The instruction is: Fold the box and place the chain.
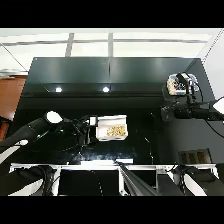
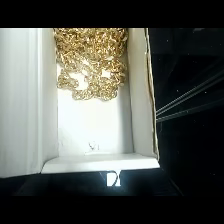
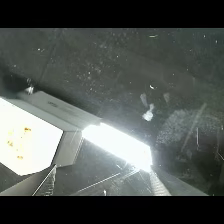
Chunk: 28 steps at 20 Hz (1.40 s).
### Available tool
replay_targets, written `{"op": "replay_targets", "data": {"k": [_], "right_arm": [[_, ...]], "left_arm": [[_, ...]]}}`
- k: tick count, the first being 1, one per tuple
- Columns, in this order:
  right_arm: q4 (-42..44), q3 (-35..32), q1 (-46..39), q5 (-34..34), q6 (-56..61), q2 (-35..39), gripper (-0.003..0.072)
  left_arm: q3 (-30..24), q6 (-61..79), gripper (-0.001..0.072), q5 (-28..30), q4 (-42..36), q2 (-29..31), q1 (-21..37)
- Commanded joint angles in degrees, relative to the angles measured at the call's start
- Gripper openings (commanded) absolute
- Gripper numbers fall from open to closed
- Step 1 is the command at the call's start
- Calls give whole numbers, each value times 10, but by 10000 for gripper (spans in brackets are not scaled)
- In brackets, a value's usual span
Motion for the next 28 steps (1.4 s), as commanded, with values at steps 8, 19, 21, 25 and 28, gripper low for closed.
{"op": "replay_targets", "data": {"k": [8,19,21,25,28], "right_arm": [[3,0,0,2,0,0,700],[60,113,171,-101,-5,-172,696],[71,156,171,-72,-74,-223,695],[113,170,181,-50,-291,-250,695],[109,170,205,-50,-344,-250,694]], "left_arm": [[0,-23,404,25,6,-2,-10],[0,-23,404,25,7,-2,-10],[0,-23,404,25,7,-2,-10],[0,-23,404,24,7,-2,-10],[0,-23,404,24,7,-2,-10]]}}
